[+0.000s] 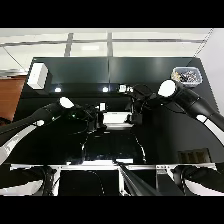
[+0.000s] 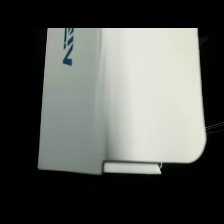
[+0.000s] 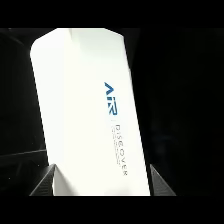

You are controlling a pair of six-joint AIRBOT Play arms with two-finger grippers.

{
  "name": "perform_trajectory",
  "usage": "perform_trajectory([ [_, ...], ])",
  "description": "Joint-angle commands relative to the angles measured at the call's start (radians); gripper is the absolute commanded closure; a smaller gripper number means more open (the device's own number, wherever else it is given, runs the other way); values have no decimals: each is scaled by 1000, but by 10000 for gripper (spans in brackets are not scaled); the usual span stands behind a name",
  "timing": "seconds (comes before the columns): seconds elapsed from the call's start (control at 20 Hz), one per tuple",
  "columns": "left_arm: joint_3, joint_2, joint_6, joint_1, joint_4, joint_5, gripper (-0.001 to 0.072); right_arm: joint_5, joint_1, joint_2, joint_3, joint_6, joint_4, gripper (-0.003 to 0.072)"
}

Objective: Fold the box and place the chain.

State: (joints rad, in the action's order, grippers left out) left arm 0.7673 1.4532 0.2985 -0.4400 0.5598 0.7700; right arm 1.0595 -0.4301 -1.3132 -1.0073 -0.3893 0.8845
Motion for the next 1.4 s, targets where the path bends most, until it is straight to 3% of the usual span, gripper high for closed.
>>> perform_trajectory([
  [0.0,1,1,0,-1,0,0,323,-2,-2,-2,1,0,8,223],
  [0.1,1,1,0,-1,0,0,323,8,-2,-2,1,0,8,227],
  [0.15,1,1,0,-1,0,0,323,11,-2,-2,1,0,8,280],
  [0.2,1,1,0,-1,0,0,323,17,-2,-2,1,0,8,419],
  [0.25,1,1,0,-1,0,0,323,18,-2,-2,1,0,8,432],
  [0.95,1,1,0,-1,0,0,323,17,-8,-3,6,0,10,433],
  [1.05,1,1,0,-1,0,0,323,17,-8,-3,6,0,11,503],
  [1.35,1,1,0,-1,0,0,323,22,-8,-4,6,0,11,502],
])
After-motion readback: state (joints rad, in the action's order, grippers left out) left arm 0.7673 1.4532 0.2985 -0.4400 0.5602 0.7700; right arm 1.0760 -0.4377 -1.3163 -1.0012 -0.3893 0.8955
